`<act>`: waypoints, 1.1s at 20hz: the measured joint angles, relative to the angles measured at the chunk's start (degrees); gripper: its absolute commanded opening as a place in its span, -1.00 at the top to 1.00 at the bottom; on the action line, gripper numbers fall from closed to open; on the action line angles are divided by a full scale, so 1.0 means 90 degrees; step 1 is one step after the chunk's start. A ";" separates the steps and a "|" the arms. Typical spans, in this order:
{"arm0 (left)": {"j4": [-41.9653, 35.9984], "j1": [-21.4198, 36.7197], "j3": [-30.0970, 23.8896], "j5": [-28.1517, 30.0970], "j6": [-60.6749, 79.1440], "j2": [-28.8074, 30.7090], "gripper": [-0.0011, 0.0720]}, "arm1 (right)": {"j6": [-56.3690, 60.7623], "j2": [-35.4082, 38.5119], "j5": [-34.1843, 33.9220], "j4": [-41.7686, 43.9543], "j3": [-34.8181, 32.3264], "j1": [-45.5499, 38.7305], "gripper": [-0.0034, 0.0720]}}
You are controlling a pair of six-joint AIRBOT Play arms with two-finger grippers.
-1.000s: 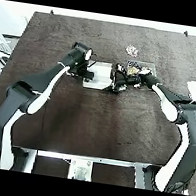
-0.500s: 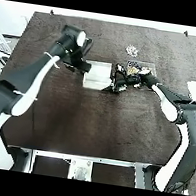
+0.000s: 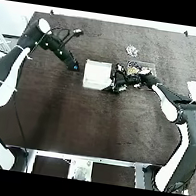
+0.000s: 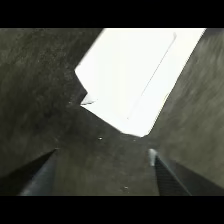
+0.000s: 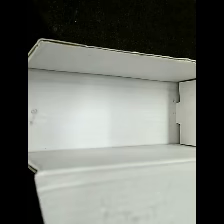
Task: Fold the box and place the chain.
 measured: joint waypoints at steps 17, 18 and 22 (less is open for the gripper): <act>-0.1804 0.0172 -0.1724 0.1321 0.5357 -0.0282 -1.00 | 0.0000 0.0000 0.0002 -0.0002 0.0000 0.0000 -0.65; -0.1870 0.0170 -0.1727 0.1311 0.5433 -0.0321 -1.00 | 0.0000 0.0000 0.0002 0.0000 0.0000 0.0000 -0.65; -0.1987 0.0172 -0.1702 0.1299 0.5629 -0.0403 -1.00 | 0.0000 0.0000 0.0002 -0.0002 0.0000 0.0000 -0.65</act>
